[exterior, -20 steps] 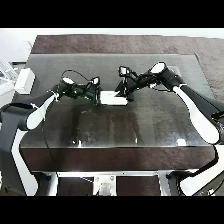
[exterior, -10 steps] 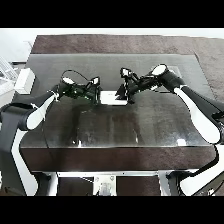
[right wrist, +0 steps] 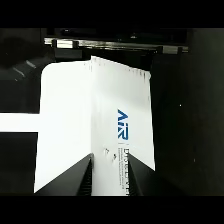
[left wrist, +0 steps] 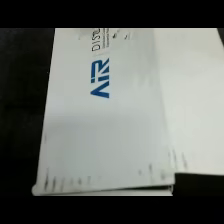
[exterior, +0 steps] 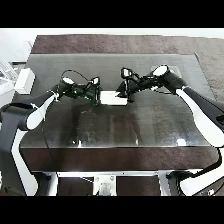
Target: Fold the box and place the chain.
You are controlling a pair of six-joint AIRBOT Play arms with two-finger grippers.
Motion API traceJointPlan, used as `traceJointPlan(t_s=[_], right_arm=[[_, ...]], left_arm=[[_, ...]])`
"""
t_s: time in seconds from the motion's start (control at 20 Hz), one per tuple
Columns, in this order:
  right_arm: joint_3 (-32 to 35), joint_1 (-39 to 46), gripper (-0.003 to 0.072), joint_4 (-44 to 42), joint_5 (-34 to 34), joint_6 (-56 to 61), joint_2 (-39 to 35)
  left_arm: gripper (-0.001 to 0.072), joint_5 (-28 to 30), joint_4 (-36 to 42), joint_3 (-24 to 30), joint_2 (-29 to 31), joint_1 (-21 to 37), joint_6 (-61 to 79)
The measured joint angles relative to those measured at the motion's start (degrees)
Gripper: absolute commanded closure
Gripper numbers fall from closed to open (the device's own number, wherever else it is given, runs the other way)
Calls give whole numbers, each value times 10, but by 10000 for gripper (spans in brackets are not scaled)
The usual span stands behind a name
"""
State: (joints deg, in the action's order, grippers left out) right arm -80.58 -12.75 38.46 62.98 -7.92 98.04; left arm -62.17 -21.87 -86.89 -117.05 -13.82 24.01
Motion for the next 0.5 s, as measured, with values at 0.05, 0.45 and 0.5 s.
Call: traceJointPlan(t_s=[0.05, 0.45, 0.5], right_arm=[[10, 0, 496, -3, -2, 0, -13], [159, 2, 444, -99, -83, -77, -104], [167, 2, 372, -111, -91, -88, -101]], left_arm=[[238, 0, 0, 0, 0, 0, 0], [238, 0, 0, 0, 0, 0, 0], [238, 0, 0, 0, 0, 0, 0]])
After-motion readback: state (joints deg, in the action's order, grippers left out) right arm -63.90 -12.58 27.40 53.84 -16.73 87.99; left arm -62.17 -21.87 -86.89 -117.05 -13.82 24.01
